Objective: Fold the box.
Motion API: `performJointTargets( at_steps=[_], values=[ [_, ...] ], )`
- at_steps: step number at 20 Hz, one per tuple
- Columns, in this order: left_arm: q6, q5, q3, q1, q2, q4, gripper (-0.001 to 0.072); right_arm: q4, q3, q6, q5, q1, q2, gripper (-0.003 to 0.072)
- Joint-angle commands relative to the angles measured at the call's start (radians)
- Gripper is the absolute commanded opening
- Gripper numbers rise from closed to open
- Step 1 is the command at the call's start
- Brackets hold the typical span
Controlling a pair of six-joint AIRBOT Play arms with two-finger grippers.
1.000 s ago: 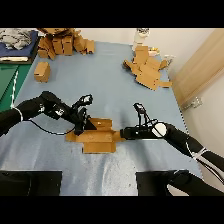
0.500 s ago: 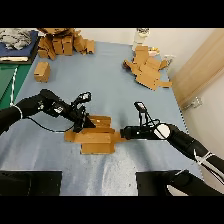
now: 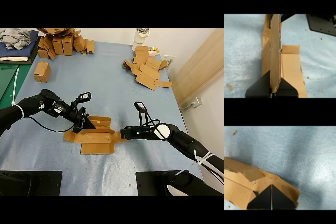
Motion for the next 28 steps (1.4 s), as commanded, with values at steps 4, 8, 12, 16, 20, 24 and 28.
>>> performJointTargets(
  at_steps=[4, 8, 12, 16, 20, 24, 28],
  values=[
    [-0.017, -0.016, 0.001, 0.002, 0.0, 0.002, 0.0014, -0.01, 0.01, -0.097, -0.005, 0.025, 0.031, 0.0004],
    [-0.022, -0.003, 0.001, 0.002, 0.0, 0.002, 0.0014, -0.221, 0.023, -0.059, -0.029, 0.134, 0.124, 0.0004],
    [-0.022, -0.003, 0.001, 0.001, 0.0, 0.001, 0.0014, -0.581, 0.024, -0.059, -0.027, 0.352, 0.151, 0.0004],
    [-0.022, -0.003, 0.001, 0.001, 0.0, 0.001, 0.0014, -0.655, 0.023, -0.014, -0.015, 0.491, 0.151, 0.0126],
    [-0.021, 0.01, 0.001, 0.001, -0.001, 0.001, 0.0014, -0.484, 0.021, -0.171, 0.069, 0.494, 0.149, 0.0324],
    [-0.022, 0.01, 0.001, 0.001, -0.001, 0.001, 0.0014, -0.439, 0.021, -0.425, 0.105, 0.529, 0.098, 0.0324],
    [-0.021, 0.01, 0.001, 0.001, -0.001, 0.001, 0.0014, -0.437, 0.021, -0.446, 0.039, 0.602, -0.013, 0.0411]
  ],
)
